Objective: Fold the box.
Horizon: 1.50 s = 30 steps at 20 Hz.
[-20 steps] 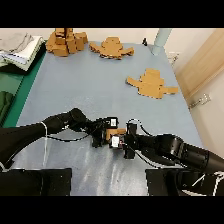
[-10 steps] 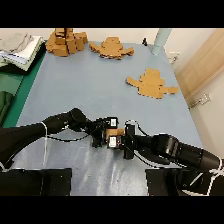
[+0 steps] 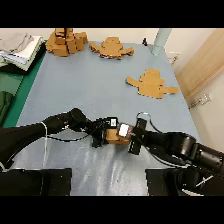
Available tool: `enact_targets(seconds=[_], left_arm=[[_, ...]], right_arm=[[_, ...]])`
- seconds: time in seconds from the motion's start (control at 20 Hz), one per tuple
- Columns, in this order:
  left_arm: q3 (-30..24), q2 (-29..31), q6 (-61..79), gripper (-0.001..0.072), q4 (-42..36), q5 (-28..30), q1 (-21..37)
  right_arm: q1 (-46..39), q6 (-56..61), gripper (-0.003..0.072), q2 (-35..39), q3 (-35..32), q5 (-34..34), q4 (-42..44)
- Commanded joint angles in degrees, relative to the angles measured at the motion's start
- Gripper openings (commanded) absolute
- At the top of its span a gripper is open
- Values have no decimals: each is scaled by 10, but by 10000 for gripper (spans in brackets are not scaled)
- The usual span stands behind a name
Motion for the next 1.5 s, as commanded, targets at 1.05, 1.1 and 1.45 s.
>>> enact_targets(seconds=[1.05,1.1,1.45], left_arm=[[1,0,0,520,0,0,0],[1,0,0,520,0,-1,0],[3,41,-89,520,28,2,15]], right_arm=[[-63,215,6,17,3,-62,64],[-63,215,6,17,3,-62,64],[-63,215,6,17,3,-62,64]])
